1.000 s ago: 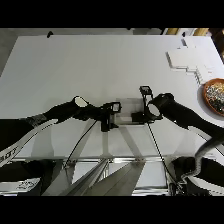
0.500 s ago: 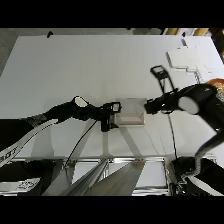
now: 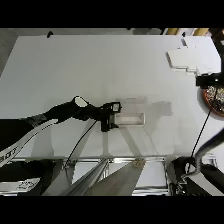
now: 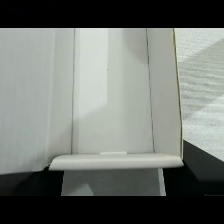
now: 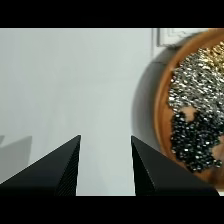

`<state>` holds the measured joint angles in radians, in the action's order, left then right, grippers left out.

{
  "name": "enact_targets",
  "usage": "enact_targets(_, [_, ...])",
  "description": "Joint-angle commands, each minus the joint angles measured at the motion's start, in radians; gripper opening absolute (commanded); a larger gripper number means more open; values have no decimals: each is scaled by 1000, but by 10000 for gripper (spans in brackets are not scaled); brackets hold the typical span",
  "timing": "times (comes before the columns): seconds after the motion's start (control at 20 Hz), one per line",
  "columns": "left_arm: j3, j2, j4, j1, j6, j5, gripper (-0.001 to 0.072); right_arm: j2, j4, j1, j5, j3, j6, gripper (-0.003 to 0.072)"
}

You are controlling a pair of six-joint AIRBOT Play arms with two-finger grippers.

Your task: Fold the box and place the chain.

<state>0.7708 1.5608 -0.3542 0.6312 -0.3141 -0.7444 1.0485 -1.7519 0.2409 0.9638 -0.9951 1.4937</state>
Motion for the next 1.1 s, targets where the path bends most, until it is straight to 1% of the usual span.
enact_targets(0.0, [0,0,0,0,0,0,288,86,-9,209,-74,-4,-59,319])
enact_targets(0.25, [0,0,0,0,0,0,288,183,0,390,-108,-4,-59,320])
enact_targets(0.4, [0,0,0,0,0,0,288,239,6,446,-113,-4,-59,319])
enact_targets(0.5, [0,0,0,0,0,0,288,273,11,453,-114,-4,-59,313])
enact_targets(0.55, [0,0,0,0,0,0,288,288,36,453,-116,-4,-60,289])
enact_targets(0.7, [0,0,0,0,0,0,288,332,133,453,-116,-4,-64,291])
enact_targets(0.8, [0,0,0,0,0,0,288,355,132,453,-113,-4,-64,291])
enact_targets(1.05, [0,0,0,0,0,0,288,359,134,453,-134,-4,-63,290])
